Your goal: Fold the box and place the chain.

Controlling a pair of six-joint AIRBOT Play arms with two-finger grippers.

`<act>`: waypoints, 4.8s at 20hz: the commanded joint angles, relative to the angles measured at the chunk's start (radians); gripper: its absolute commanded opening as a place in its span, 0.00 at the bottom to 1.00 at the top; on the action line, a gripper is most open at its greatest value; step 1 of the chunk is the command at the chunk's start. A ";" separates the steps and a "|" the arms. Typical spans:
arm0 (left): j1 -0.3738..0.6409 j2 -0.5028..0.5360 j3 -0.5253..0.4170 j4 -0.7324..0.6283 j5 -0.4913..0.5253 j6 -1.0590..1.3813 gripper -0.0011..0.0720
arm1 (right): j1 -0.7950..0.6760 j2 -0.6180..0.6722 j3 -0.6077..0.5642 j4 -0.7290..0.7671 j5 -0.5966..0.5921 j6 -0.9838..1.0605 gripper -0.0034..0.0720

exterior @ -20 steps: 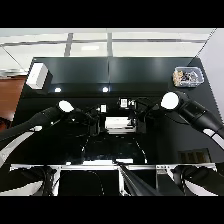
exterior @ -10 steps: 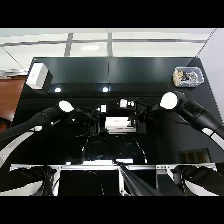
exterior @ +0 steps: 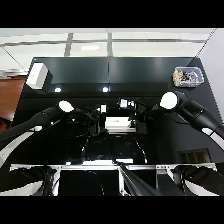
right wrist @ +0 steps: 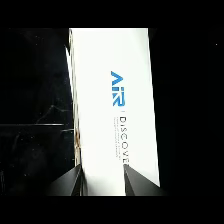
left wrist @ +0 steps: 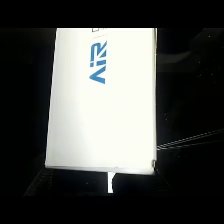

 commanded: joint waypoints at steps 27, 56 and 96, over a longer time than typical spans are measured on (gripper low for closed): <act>0.000 0.000 0.001 0.000 0.000 0.000 0.56 | -0.232 0.113 -0.152 0.375 0.167 0.528 0.06; 0.000 0.000 0.001 0.000 0.000 0.000 0.56 | -0.089 -0.089 -0.237 0.578 -0.198 0.616 0.07; -0.140 -0.122 0.265 -0.005 -0.123 -0.249 0.98 | -0.714 0.274 -0.192 0.530 0.239 0.504 0.07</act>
